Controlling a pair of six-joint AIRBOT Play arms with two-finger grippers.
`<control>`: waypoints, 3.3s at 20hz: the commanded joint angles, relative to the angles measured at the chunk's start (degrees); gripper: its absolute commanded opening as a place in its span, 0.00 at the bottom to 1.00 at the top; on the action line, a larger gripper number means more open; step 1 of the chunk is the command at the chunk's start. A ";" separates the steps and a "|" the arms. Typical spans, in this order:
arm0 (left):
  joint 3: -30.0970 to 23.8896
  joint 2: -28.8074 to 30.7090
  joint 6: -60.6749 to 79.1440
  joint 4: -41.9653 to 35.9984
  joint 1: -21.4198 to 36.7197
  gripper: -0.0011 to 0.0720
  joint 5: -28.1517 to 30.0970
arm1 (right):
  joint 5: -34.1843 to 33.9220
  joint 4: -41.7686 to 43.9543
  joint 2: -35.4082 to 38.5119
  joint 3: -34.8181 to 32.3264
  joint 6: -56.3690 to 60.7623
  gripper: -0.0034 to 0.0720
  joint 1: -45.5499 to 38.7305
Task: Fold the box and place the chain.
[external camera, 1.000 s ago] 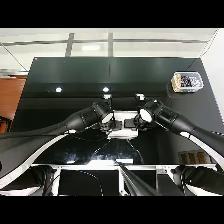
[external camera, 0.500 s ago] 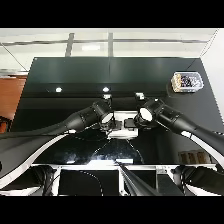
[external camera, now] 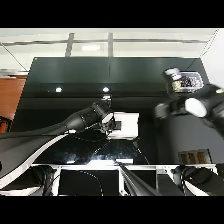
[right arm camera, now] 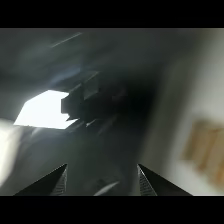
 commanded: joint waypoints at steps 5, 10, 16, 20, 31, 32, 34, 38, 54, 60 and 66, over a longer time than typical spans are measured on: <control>0.00 -0.02 -0.04 0.00 0.02 0.05 0.07 | -30.51 7.89 -11.28 0.87 -7.69 1.00 -32.06; 0.00 -0.02 -0.02 0.02 0.02 0.05 -0.70 | -22.86 25.77 -33.90 21.92 3.98 1.00 -37.70; 0.00 -0.02 -0.02 0.02 0.02 0.05 -0.74 | -18.84 23.89 -46.45 35.56 20.59 0.77 -37.66; 0.00 -0.02 -0.02 0.02 0.02 0.05 -0.74 | -18.84 20.96 -48.35 35.98 23.65 0.77 -37.68; 0.00 -0.02 -0.02 0.04 0.02 0.05 -0.76 | -20.65 21.88 -52.70 36.15 22.51 0.38 -37.68; 0.00 -0.02 -0.02 0.04 0.02 0.05 -0.76 | -20.20 21.92 -52.50 36.85 19.89 0.13 -37.79; 0.00 -0.02 -0.02 0.02 0.02 0.05 -0.81 | -18.86 21.75 -51.28 38.64 15.10 0.07 -38.21; 0.00 -0.02 -0.02 0.02 0.02 0.05 -0.83 | -13.29 21.86 -45.81 41.94 4.24 0.07 -39.43; 0.00 -0.02 0.15 0.87 0.04 0.05 -0.85 | -6.36 48.92 -9.51 41.72 -29.20 0.06 -43.67; 0.00 -0.02 0.15 0.87 0.02 0.05 -0.85 | -3.52 49.92 1.90 35.15 -29.99 0.06 -38.18; 0.00 -0.02 0.15 0.85 0.02 0.05 -0.85 | 4.63 50.03 7.63 30.01 -29.97 0.06 -28.26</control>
